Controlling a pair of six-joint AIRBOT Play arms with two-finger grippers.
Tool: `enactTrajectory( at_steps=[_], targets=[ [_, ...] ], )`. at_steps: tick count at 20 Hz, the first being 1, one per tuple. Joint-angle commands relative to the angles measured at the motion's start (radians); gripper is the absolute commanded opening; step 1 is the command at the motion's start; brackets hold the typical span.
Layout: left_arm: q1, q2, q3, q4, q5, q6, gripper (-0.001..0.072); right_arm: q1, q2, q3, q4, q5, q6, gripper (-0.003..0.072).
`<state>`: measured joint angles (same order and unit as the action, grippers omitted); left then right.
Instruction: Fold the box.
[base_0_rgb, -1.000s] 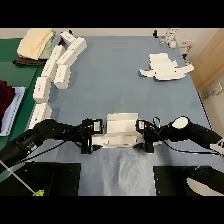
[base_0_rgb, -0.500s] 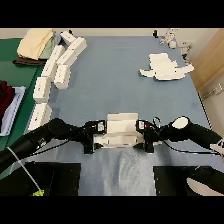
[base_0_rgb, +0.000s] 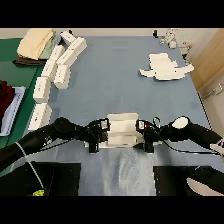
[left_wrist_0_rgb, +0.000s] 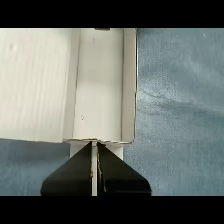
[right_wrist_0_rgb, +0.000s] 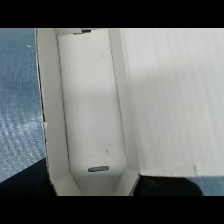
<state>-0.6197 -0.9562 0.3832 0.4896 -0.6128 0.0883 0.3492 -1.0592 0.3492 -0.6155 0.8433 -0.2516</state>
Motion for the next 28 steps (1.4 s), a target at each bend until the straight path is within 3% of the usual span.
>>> enactTrajectory(
  at_steps=[1, 4, 5, 6, 20, 21, 22, 23, 24, 28],
  targets=[
    [-0.023, -0.031, 0.012, -0.049, 0.038, 0.007, 0.0062, 0.0, 0.001, 0.001, 0.0, 0.0, 0.0, 0.0508],
    [-0.023, -0.034, 0.012, -0.05, 0.034, 0.01, 0.0094, 0.0, 0.001, 0.001, 0.0, 0.0, 0.0, 0.0508],
    [-0.025, -0.034, 0.012, -0.052, 0.033, 0.01, 0.0385, 0.0, 0.001, 0.001, 0.0, 0.0, 0.0, 0.0508],
    [-0.03, -0.035, 0.012, -0.064, 0.036, 0.01, 0.0547, 0.0, 0.001, 0.001, 0.0, 0.0, 0.0, 0.0508],
    [-0.048, -0.035, 0.011, -0.086, 0.038, 0.009, 0.0546, 0.0, 0.001, 0.001, 0.0, 0.0, 0.0, 0.0508],
    [-0.048, -0.035, 0.012, -0.08, 0.038, 0.004, 0.0542, 0.0, 0.001, 0.001, 0.0, 0.0, 0.0, 0.0508],
    [-0.045, -0.031, 0.012, -0.064, 0.038, -0.021, 0.0386, 0.0, 0.001, 0.001, 0.0, 0.0, 0.0, 0.0508],
    [-0.046, -0.024, 0.013, -0.029, 0.037, -0.051, 0.0089, 0.0, 0.001, 0.001, 0.0, 0.0, 0.0, 0.0508],
    [-0.046, -0.013, 0.018, 0.03, 0.037, -0.111, 0.0014, 0.0, 0.001, 0.001, 0.0, 0.0, 0.0, 0.0508],
    [-0.046, 0.074, 0.06, 0.291, -0.003, -0.579, 0.0014, 0.0, 0.001, 0.001, 0.0, 0.0, 0.0, 0.0508]
  ],
)
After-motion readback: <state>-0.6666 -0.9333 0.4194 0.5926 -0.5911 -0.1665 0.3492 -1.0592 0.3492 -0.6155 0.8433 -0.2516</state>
